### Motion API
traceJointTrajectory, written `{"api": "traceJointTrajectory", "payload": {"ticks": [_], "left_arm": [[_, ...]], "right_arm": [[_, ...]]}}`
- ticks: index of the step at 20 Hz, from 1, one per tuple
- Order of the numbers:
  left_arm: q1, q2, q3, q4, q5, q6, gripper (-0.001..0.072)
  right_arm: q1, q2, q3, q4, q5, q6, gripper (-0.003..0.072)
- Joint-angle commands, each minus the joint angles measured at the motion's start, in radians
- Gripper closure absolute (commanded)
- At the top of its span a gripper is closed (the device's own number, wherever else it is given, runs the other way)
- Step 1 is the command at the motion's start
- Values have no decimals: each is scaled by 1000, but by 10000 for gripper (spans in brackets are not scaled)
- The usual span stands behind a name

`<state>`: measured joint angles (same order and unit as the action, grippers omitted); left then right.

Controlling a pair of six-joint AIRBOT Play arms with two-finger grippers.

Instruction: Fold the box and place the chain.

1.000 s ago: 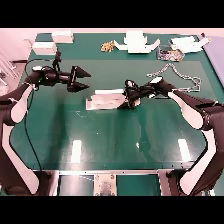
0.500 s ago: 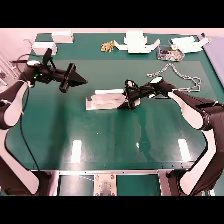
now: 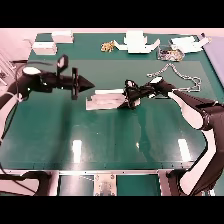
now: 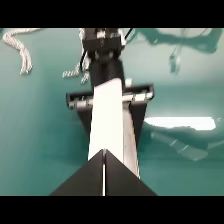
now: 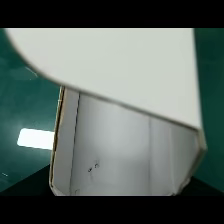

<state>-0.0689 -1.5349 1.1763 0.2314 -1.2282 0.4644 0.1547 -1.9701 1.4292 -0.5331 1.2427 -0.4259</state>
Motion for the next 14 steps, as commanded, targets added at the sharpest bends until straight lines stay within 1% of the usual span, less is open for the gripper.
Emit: {"api": "traceJointTrajectory", "payload": {"ticks": [1, 3, 5, 7, 9, 10, 13, 14], "left_arm": [[-36, 49, -162, -3, 179, 99, 698], [-36, 44, -193, -3, 187, 113, 698], [-40, 43, -205, -11, 192, 113, 698], [-55, 29, -207, -29, 195, 113, 697], [-71, -2, -206, -42, 224, 123, 697], [-79, -17, -206, -71, 236, 149, 697], [-100, -49, -204, -227, 252, 250, 697], [-105, -58, -204, -264, 272, 279, 697]], "right_arm": [[0, 0, 0, 0, 0, 0, 120], [0, 0, 0, 0, 0, 0, 120], [0, 0, 0, 0, 0, 0, 120], [0, 0, 0, 0, 0, 0, 120], [0, 0, 0, 0, 0, 0, 120], [0, 0, 0, 0, 0, 0, 120], [0, 0, 0, 0, 0, 0, 120], [0, 0, 0, 0, 0, 0, 120]]}}
